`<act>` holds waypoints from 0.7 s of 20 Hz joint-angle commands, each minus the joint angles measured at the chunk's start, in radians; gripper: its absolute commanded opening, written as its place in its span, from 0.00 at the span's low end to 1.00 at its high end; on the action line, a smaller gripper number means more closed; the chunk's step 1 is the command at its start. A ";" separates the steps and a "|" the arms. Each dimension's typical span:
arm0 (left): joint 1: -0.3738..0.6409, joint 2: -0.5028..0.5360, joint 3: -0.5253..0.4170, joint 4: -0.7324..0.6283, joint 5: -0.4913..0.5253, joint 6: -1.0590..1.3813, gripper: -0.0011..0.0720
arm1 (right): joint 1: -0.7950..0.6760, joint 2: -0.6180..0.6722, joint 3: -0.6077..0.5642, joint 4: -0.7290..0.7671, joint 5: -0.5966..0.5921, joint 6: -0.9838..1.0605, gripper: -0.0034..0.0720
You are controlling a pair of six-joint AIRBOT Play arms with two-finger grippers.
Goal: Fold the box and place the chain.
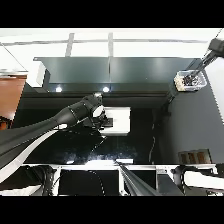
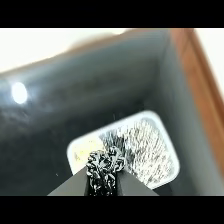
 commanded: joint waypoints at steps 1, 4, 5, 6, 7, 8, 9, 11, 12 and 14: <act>0.000 0.000 0.001 0.000 0.000 0.000 0.05 | 0.002 0.175 0.001 0.100 -0.003 -0.069 0.06; 0.000 0.000 0.001 0.000 0.000 0.000 0.05 | 0.002 0.291 0.001 0.237 0.031 -0.106 0.06; 0.001 0.000 0.001 0.000 0.000 0.000 0.05 | 0.002 0.323 0.001 0.269 0.086 -0.119 0.07; 0.001 0.000 0.001 0.000 0.000 0.000 0.05 | 0.002 0.351 0.001 0.299 0.148 -0.140 0.07; 0.000 0.000 0.001 0.000 0.000 0.000 0.05 | 0.002 0.377 0.001 0.333 0.206 -0.158 0.07; 0.000 0.000 0.001 0.000 0.000 0.000 0.05 | 0.002 0.399 0.001 0.373 0.241 -0.173 0.07; 0.000 0.000 0.001 0.000 0.000 0.000 0.05 | 0.002 0.422 0.001 0.423 0.268 -0.194 0.07; 0.001 0.000 0.001 0.000 0.000 0.000 0.05 | 0.002 0.460 0.001 0.513 0.306 -0.210 0.07; 0.001 0.000 0.001 0.000 0.000 0.000 0.05 | 0.002 0.473 0.001 0.560 0.327 -0.228 0.07; 0.001 0.000 0.001 0.000 0.001 0.000 0.05 | 0.002 0.481 0.000 0.649 0.401 -0.248 0.07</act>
